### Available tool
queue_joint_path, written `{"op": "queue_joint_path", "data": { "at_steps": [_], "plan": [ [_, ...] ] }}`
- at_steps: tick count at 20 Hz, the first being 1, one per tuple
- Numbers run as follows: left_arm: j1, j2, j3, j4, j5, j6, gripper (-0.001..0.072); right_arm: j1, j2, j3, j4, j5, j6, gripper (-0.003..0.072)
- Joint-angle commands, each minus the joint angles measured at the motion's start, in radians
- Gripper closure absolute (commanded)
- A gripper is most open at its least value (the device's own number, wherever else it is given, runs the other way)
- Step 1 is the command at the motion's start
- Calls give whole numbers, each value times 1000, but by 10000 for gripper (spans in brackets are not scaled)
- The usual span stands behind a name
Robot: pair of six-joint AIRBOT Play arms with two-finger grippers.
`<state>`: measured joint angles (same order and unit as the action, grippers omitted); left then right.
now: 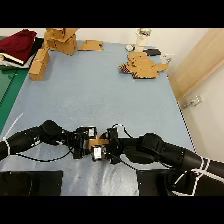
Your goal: Fold the box.
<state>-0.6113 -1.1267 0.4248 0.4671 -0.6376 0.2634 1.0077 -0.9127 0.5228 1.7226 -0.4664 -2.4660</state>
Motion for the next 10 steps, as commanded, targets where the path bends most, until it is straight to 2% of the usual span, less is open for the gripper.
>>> {"op": "queue_joint_path", "data": {
  "at_steps": [1,8,10],
  "plan": [
    [0,0,0,1,0,2,378,9,17,2,-8,-6,9,179],
    [0,0,0,0,0,2,378,9,54,2,-8,-11,13,190],
    [0,0,0,1,0,2,377,9,74,2,-8,-27,13,253]
  ]
}}
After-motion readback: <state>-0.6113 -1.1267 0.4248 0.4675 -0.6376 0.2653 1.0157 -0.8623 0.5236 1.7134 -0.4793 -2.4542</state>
